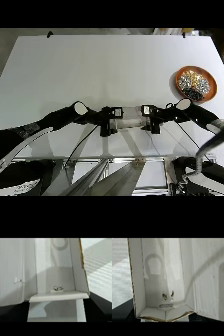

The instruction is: Fold the box and place the chain.

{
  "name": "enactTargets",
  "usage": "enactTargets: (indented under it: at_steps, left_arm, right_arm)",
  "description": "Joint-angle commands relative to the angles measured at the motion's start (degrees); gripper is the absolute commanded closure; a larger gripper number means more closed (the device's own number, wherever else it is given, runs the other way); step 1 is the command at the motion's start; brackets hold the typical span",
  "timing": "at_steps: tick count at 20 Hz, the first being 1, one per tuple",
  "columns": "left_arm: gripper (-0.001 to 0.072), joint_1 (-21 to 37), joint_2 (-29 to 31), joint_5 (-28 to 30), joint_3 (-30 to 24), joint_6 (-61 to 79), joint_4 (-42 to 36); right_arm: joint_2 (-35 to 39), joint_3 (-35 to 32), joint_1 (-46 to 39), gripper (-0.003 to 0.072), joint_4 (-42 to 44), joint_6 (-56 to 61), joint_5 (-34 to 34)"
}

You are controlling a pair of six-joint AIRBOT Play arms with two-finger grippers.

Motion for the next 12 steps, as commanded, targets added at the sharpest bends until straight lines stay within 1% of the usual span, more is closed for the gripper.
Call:
enactTargets:
  at_steps: [1,2,3,4,5,6,8,9,12]
  left_arm:
    - [0.0017,-0.3,-0.5,1.6,0.0,-0.2,-2.6]
    - [0.0019,-0.4,-0.6,1.7,0.0,-0.2,-2.6]
    - [0.0047,-0.5,-0.8,1.7,0.0,-0.2,-2.6]
    - [0.0147,-0.5,-1.0,1.7,0.0,-0.2,-2.5]
    - [0.0264,-0.5,-1.1,1.8,0.0,-0.2,-2.5]
    - [0.0353,-0.4,-1.1,1.8,0.0,-0.2,-2.3]
    - [0.0480,-0.3,-1.1,1.8,0.0,0.2,-1.3]
    - [0.0512,-0.3,-1.1,1.8,0.0,0.2,0.0]
    - [0.0502,-0.3,-1.1,1.7,0.0,0.2,2.5]
  right_arm:
    - [0.0,0.0,0.0,0.0330,-0.1,-0.1,0.0]
    - [0.0,0.0,0.0,0.0330,0.0,-0.1,0.0]
    - [0.0,0.0,0.0,0.0330,-0.1,-0.1,0.0]
    - [0.0,0.0,0.0,0.0330,-0.1,-0.1,0.0]
    - [0.0,0.0,0.0,0.0330,-0.1,-0.1,0.0]
    - [0.0,0.0,0.0,0.0330,0.0,-0.1,0.0]
    - [0.0,0.0,0.0,0.0330,0.0,-0.1,0.0]
    - [0.0,0.0,0.0,0.0330,0.0,-0.1,0.0]
    - [0.0,0.0,0.0,0.0330,0.0,-0.1,0.0]
